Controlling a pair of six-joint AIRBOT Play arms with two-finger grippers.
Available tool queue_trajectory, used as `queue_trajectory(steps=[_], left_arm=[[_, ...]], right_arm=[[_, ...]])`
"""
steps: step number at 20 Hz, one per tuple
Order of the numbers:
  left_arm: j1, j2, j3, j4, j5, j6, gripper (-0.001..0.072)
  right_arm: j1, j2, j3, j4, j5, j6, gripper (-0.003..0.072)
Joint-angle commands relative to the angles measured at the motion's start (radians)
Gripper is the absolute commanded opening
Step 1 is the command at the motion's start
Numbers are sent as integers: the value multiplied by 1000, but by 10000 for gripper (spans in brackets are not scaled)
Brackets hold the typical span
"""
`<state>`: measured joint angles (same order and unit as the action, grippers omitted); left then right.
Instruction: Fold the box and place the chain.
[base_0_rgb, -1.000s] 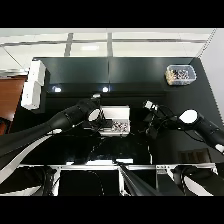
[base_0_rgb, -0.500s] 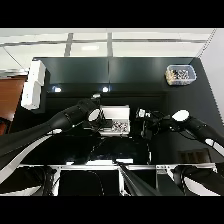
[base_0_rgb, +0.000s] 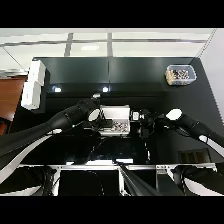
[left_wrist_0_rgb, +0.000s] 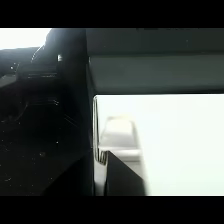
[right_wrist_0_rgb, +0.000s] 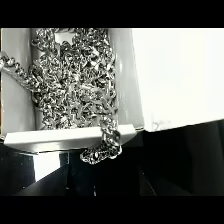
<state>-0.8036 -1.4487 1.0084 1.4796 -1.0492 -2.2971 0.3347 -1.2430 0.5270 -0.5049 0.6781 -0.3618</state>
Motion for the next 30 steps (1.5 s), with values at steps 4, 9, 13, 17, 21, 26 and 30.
queue_trajectory(steps=[4,9,13,17,21,26,30], left_arm=[[0,0,0,0,1,0,30],[0,0,0,0,0,0,30],[0,0,0,0,-1,0,30],[0,0,0,0,-1,0,30],[0,0,0,0,-1,0,30],[0,0,0,0,-1,0,30],[0,0,0,0,-1,0,30]], right_arm=[[30,-11,2,-14,-19,10,483],[36,-13,4,-16,-30,23,481],[35,-13,4,-21,-31,40,56],[33,-8,5,-76,-96,236,35],[33,68,5,-191,-85,490,14],[33,289,5,-412,14,805,14],[33,494,45,-412,64,994,14]])
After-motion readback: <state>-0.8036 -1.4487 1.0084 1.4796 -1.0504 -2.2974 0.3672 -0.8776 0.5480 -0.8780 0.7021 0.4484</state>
